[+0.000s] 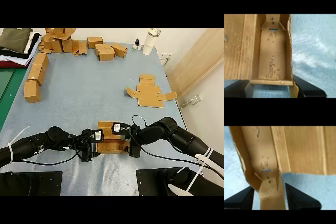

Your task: Fold the box.

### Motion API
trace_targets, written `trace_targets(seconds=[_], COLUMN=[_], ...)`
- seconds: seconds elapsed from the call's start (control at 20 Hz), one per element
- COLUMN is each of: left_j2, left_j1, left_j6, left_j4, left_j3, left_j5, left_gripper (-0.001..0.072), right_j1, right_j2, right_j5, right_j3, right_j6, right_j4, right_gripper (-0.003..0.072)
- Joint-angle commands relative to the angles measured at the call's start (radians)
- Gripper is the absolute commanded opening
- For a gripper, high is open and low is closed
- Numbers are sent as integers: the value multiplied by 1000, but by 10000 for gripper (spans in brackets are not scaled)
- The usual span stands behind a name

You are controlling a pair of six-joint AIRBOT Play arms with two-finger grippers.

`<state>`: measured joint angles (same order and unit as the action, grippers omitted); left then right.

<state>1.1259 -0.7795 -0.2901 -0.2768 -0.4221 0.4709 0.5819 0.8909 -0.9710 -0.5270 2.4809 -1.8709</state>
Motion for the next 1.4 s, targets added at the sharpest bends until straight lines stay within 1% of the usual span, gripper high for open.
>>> trace_targets(seconds=[0.0,0.05,0.15,0.2,0.25,0.3,0.35,0.6,0.65,0.7,0.75,0.8,0.85,0.9,0.95,1.0,1.15,1.2,1.25,1.3,1.35], left_j2=[1,1,1,1,1,1,1,1,1,1,0,1,1,1,1,1,1,1,1,1,1], left_j1=[0,0,0,0,0,0,0,0,0,0,0,0,0,0,0,0,0,0,0,0,0], left_j6=[0,0,0,0,0,0,0,0,0,0,0,0,0,0,0,0,0,0,0,0,0], left_j4=[0,0,0,0,0,0,0,0,0,0,0,0,0,0,0,0,0,0,0,0,0], left_j3=[-1,-1,-1,-1,-1,-1,-1,-1,-1,-1,-1,-1,-1,-1,-1,-1,-1,-1,-1,-1,-1], left_j5=[0,0,0,0,0,0,0,0,0,0,0,0,0,0,0,0,0,0,0,0,0], left_gripper=[370,370,370,370,370,370,370,370,370,370,370,370,370,370,370,370,370,370,370,370,370], right_j1=[13,16,25,32,43,53,62,81,81,81,81,81,81,81,81,81,77,70,62,59,59], right_j2=[-1,-1,-1,-1,-1,-1,0,22,25,26,26,26,26,26,26,26,24,22,16,9,-2], right_j5=[12,-6,-14,-13,-8,-1,6,78,85,89,92,91,91,91,91,90,77,52,8,-68,-171], right_j3=[3,3,3,3,3,3,3,3,3,3,3,3,3,3,3,3,3,3,1,-7,-21], right_j6=[35,37,34,34,34,34,34,34,34,34,34,34,34,34,33,32,-14,-76,-224,-384,-532], right_j4=[-50,-53,-64,-73,-75,-76,-82,-82,-87,-100,-110,-118,-124,-127,-127,-127,-116,-89,-27,73,177], right_gripper=[344,236,192,140,140,95,84,94,109,180,333,375,382,438,555,602,600,588,470,151,5])
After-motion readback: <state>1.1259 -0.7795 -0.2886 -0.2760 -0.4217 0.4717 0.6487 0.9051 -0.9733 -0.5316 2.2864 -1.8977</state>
